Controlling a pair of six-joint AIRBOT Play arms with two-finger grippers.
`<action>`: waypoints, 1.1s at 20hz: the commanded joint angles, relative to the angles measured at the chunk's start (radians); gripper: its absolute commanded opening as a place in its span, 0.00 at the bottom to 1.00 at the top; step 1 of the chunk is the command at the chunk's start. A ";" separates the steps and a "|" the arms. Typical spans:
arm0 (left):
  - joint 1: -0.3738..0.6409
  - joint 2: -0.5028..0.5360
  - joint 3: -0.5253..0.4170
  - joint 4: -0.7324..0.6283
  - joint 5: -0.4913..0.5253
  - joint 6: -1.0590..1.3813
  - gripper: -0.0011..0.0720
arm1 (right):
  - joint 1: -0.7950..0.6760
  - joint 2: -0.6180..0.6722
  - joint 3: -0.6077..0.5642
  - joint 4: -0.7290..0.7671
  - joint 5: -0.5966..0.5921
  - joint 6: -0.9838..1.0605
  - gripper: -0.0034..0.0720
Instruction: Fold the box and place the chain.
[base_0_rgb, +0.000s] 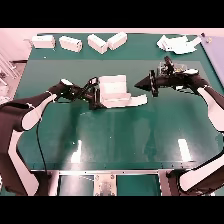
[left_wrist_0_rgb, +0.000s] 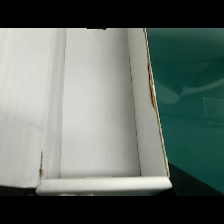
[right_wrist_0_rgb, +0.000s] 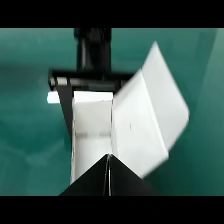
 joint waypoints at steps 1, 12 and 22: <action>0.001 0.000 0.001 -0.001 0.000 -0.001 0.66 | 0.034 0.008 0.002 0.133 0.016 0.074 0.06; 0.001 0.000 0.001 -0.001 0.000 -0.001 0.66 | 0.169 -0.059 0.068 -0.072 -0.403 0.088 0.06; 0.001 0.000 0.001 -0.001 0.000 -0.001 0.66 | 0.176 -0.119 0.124 -0.327 -0.310 0.184 0.06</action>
